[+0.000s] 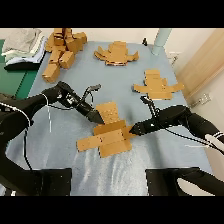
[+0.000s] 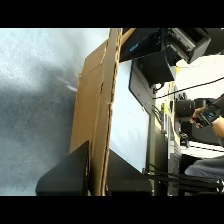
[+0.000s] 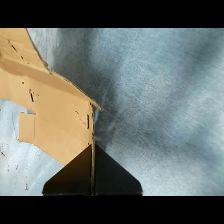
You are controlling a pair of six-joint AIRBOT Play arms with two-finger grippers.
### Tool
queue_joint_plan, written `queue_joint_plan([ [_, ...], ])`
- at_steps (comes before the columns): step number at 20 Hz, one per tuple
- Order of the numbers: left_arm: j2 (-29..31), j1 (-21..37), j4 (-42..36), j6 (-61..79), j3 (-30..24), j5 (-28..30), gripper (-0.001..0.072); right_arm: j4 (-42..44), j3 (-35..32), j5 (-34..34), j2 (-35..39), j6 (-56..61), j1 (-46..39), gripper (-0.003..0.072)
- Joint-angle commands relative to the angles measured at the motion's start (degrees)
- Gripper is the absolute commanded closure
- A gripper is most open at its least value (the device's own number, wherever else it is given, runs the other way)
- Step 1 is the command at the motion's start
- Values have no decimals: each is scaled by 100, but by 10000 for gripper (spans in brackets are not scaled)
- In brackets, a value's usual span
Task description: Fold the box.
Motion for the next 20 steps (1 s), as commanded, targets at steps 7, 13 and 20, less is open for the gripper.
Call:
queue_joint_plan([
  [7, -2, 7, 20, -57, 157, 92, 615, -7, -2, -20, -2, 2, -2, 681],
  [13, -2, -4, 155, -92, 157, -22, 698, -7, -2, 20, -2, 2, -2, 580],
  [20, 188, -378, 210, 326, 254, 584, 701, -1799, 826, -455, 4, 1676, -625, 268],
])
